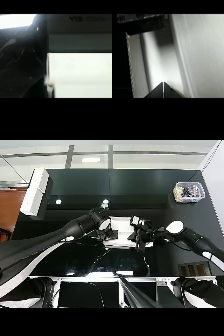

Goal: Fold the box and place the chain.

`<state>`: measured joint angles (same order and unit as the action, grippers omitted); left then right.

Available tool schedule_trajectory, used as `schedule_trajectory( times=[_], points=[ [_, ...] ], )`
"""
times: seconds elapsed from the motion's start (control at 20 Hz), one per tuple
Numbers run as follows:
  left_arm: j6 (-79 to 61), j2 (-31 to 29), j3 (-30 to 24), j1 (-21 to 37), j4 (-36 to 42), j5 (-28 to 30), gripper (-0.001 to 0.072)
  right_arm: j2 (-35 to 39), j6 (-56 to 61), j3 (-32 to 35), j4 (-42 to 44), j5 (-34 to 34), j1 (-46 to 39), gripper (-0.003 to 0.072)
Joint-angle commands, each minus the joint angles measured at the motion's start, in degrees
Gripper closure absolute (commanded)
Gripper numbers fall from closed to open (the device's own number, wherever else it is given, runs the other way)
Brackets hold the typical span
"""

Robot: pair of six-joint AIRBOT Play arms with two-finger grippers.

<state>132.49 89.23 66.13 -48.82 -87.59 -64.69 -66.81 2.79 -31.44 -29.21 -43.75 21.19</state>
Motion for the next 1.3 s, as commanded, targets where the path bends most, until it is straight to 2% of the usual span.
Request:
schedule_trajectory(
  times=[0.0, 0.1, 0.2, 0.3, 0.4, 0.55, 0.65, 0.9, 1.15, 1.2, 1.25],
  points=[
    [0.0, 0.0, 0.02, 0.04, 0.04, 0.11, 0.0682, 5.01, 21.16, -3.06, -11.65, -9.44, -5.07, 0.0668],
    [0.0, 0.0, 0.02, 0.02, 0.09, 0.04, 0.0682, 9.46, 31.39, -6.86, -24.94, -18.18, -12.94, 0.0668],
    [0.0, 0.0, 0.02, 0.02, 0.22, -0.07, 0.0682, 11.89, 49.31, -7.23, -32.26, -17.55, -23.67, 0.0668],
    [-0.02, 0.0, 0.02, 0.02, 0.22, -0.07, 0.0682, 11.85, 61.2, -5.44, -30.16, -19.52, -32.85, 0.0668],
    [-0.02, 0.0, 0.02, 0.04, 0.2, -0.17, 0.0682, 11.45, 65.37, -1.51, -26.67, -19.89, -37.48, 0.0668],
    [-0.02, 0.0, 0.02, 0.02, 0.24, -0.11, 0.0682, 7.19, 66.77, 5.68, -16.83, -20.15, -37.16, 0.0668],
    [-0.02, 0.0, 0.02, 0.02, 0.22, -0.09, 0.0682, 3.04, 62.49, 7.54, -10.97, -19.65, -33.44, 0.0668],
    [0.0, 0.0, 0.02, 0.02, 0.22, -0.09, 0.0682, -3.54, 54.12, 6.43, 2.69, -17.59, -22.38, 0.0668],
    [-0.02, 0.0, 0.02, 0.02, 0.22, -0.11, 0.0682, -3.82, 50.27, 1.14, 4.76, -22.86, -21.49, 0.0667],
    [-0.02, 0.0, 0.02, 0.02, 0.22, -0.13, 0.0682, -3.82, 50.14, 0.2, 4.92, -24.28, -21.49, 0.0655],
    [-0.02, 0.0, 0.02, 0.02, 0.22, -0.2, 0.0682, -3.82, 49.24, -0.52, 4.94, -25.64, -21.49, 0.0467]
  ],
)
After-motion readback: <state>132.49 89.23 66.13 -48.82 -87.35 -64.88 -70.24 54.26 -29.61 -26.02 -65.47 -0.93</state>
